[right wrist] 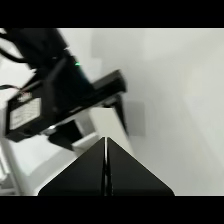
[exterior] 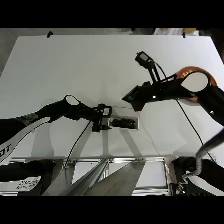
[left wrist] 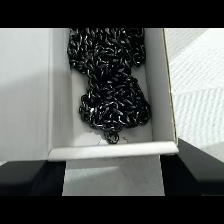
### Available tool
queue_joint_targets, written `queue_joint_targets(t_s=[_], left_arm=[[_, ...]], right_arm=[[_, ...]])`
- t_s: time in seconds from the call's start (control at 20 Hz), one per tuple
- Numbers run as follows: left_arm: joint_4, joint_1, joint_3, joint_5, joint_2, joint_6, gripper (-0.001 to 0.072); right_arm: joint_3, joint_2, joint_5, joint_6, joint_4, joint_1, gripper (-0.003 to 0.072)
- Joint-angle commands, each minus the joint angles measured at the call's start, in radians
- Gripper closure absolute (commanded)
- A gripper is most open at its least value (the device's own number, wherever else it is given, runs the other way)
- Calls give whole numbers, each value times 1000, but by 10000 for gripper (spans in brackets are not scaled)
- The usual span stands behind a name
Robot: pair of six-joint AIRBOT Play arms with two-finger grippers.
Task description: Fold the box and place the chain.
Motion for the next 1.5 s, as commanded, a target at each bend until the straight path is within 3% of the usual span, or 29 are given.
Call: queue_joint_targets(t_s=[0.0,0.15,0.4,0.5,0.65,0.75,0.9,1.0,1.05,1.45], left_arm=[[0,0,1,0,0,0,457],[0,0,1,0,0,0,457],[0,0,1,0,1,0,457],[0,0,1,0,0,0,457],[0,0,1,0,0,0,457],[0,0,1,0,1,0,457],[0,0,1,0,1,0,457],[0,0,1,0,1,0,457],[0,0,1,0,0,0,457],[0,0,1,0,1,0,457]], right_arm=[[23,-51,51,1,-61,-53,670],[19,-108,109,0,-98,-38,670],[-53,-110,103,-64,-135,-5,658],[-75,-109,121,-64,-135,10,565],[-89,-103,143,-114,-125,48,551],[-99,-94,140,-149,-126,72,487],[-108,-85,138,-193,-134,87,482],[-108,-85,135,-203,-154,97,390],[-108,-85,134,-224,-165,106,390],[-108,-85,-48,-235,-358,241,391]])
